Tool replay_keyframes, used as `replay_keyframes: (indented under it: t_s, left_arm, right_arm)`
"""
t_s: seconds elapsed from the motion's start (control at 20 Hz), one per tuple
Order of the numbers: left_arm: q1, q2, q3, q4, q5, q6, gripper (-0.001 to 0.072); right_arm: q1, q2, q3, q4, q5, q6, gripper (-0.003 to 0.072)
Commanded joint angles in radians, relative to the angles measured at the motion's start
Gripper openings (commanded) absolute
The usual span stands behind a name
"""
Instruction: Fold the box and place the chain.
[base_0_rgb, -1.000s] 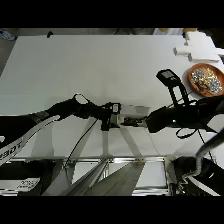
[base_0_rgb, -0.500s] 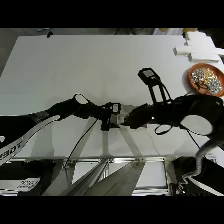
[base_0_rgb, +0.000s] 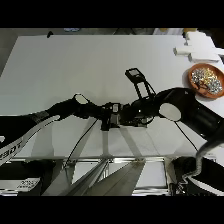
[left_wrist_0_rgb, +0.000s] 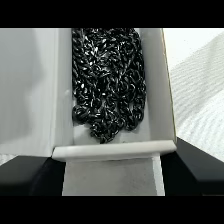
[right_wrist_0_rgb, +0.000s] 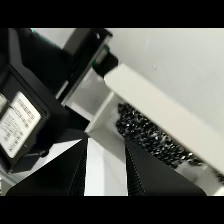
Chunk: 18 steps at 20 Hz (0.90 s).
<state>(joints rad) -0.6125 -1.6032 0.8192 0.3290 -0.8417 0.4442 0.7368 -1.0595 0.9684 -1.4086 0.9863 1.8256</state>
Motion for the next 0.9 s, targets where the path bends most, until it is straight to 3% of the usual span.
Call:
replay_keyframes:
  t_s: [0.0,0.15,0.4,0.55,0.6,0.75,0.85]
  left_arm:
    - [0.000,0.000,0.000,0.000,0.000,0.000,0.0071]
    - [0.000,0.000,0.000,0.000,0.000,0.000,0.0071]
    - [0.000,0.000,0.000,0.000,0.000,0.000,0.0071]
    - [0.000,0.000,0.000,0.000,0.000,0.000,0.0071]
    - [0.000,0.000,0.000,0.000,0.000,0.000,0.0071]
    - [0.000,0.000,0.000,0.000,0.000,0.000,0.0071]
    - [0.000,0.000,0.000,0.000,0.000,0.000,0.0071]
  right_arm:
    - [-0.059,-0.008,0.114,-0.006,0.106,-0.073,0.0253]
    - [-0.165,-0.008,0.172,-0.063,0.138,-0.104,0.0015]
    - [-0.396,-0.055,0.142,-0.218,0.246,-0.103,0.0016]
    - [-0.522,-0.056,0.029,-0.218,0.210,-0.103,0.0018]
    - [-0.550,-0.056,-0.019,-0.217,0.183,-0.103,0.0026]
    - [-0.577,-0.056,-0.147,-0.218,0.072,-0.103,0.0294]
    - [-0.577,-0.056,-0.201,-0.215,0.005,-0.097,0.0303]
